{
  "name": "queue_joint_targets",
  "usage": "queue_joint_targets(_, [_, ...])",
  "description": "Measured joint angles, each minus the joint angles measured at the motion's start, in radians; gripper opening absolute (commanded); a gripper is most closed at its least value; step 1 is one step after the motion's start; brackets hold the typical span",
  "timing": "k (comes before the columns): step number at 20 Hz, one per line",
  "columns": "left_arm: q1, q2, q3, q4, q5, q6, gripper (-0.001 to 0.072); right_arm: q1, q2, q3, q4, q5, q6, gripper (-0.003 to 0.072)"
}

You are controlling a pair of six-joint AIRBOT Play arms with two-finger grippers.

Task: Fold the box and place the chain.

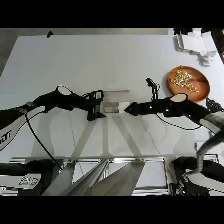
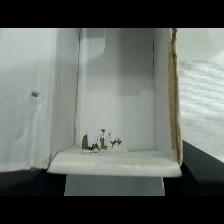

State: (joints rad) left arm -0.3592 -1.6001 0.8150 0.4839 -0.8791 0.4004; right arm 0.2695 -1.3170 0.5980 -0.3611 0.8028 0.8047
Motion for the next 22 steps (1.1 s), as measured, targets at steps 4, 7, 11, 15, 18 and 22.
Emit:
queue_joint_targets(4, [0.0, 0.0, 0.0, 0.0, 0.0, 0.0, 0.0117, 0.05, 0.0, 0.032, -0.13, -0.087, 0.149, 0.051])
queue_joint_targets(7, [0.0, 0.0, 0.0, 0.0, 0.0, 0.0, 0.0117, 0.087, 0.0, 0.076, -0.262, -0.11, 0.275, 0.0564])
queue_joint_targets(11, [0.0, 0.0, 0.0, 0.0, 0.0, 0.0, 0.0117, 0.145, 0.0, 0.14, -0.396, -0.108, 0.413, 0.0591])
queue_joint_targets(15, [0.0, 0.0, 0.0, 0.0, 0.0, 0.0, 0.0117, 0.216, -0.001, 0.196, -0.626, -0.1, 0.668, 0.0573])
queue_joint_targets(18, [0.0, 0.0, 0.0, 0.0, 0.0, 0.0, 0.0117, 0.264, -0.014, 0.24, -0.798, -0.073, 0.866, 0.0532])
queue_joint_targets(22, [0.0, 0.0, 0.0, 0.0, 0.0, 0.0, 0.0117, 0.317, -0.063, 0.306, -0.912, -0.034, 1.001, 0.0517])
